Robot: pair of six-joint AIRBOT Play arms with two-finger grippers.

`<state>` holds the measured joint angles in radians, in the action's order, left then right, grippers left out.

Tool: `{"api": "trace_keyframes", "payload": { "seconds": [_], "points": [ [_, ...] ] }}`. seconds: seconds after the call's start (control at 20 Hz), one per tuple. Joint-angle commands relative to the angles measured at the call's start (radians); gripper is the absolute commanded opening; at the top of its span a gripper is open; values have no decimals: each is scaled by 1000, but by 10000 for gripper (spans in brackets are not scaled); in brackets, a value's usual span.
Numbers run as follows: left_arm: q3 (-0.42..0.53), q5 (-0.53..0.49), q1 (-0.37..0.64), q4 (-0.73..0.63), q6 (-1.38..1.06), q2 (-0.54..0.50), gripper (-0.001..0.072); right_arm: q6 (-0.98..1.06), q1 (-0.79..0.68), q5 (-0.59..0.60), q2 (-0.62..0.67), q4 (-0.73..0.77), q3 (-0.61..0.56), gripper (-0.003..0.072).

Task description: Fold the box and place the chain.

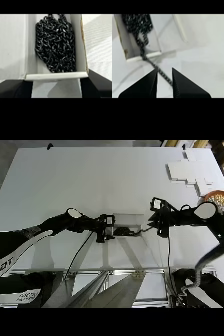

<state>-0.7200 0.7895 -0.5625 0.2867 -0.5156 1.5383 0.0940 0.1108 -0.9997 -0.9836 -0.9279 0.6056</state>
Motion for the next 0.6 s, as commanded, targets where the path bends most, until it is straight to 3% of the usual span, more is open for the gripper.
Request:
{"api": "trace_keyframes", "payload": {
  "seconds": [0.0, 0.15, 0.25, 0.55],
  "points": [
    [0, 0, 0, 0, 0, 0, 9, -129, -13, 37, -40, -13, -82, 173],
    [0, 0, 0, 0, 0, 0, 9, -235, 11, 96, -82, 2, -120, 204],
    [0, 0, 0, 0, 0, 0, 9, -297, 13, 112, -116, 60, -120, 299],
    [0, 0, 0, 0, 0, 0, 9, -421, 13, 136, -157, 197, -120, 262]
  ]
}}
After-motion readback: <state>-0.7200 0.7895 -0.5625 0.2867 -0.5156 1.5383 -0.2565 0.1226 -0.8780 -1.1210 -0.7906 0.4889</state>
